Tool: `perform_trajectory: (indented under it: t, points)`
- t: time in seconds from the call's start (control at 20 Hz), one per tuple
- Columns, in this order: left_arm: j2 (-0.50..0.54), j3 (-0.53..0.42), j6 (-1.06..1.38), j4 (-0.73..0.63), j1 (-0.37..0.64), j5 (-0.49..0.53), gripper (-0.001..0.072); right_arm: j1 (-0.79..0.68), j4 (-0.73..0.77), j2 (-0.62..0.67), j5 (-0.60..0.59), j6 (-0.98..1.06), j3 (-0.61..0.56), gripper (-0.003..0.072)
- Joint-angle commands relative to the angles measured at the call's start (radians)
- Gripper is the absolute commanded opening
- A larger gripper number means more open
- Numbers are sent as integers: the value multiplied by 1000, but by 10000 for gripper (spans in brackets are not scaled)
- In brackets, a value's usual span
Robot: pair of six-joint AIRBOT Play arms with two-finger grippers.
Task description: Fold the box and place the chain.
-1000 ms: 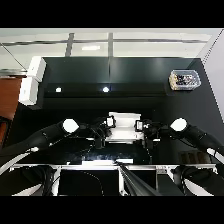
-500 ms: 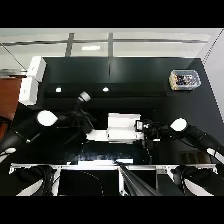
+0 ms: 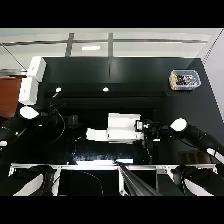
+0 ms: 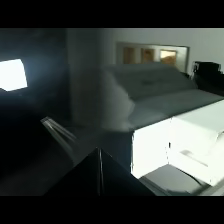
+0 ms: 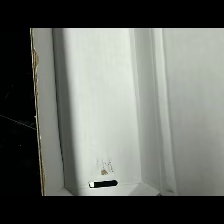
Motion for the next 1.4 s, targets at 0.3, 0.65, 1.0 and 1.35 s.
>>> perform_trajectory:
  t: [0.3,0.65,1.0,1.35]
  points:
    - [-55,-90,-48,-122,-24,26,25,0,0,0,0,0,0,235]
    - [-135,-89,-47,-123,-36,40,25,0,0,0,0,0,0,235]
    - [-159,-88,42,-225,-52,32,25,0,0,0,0,0,0,235]
    - [-159,-88,39,-251,-138,75,25,0,0,0,0,0,0,235]
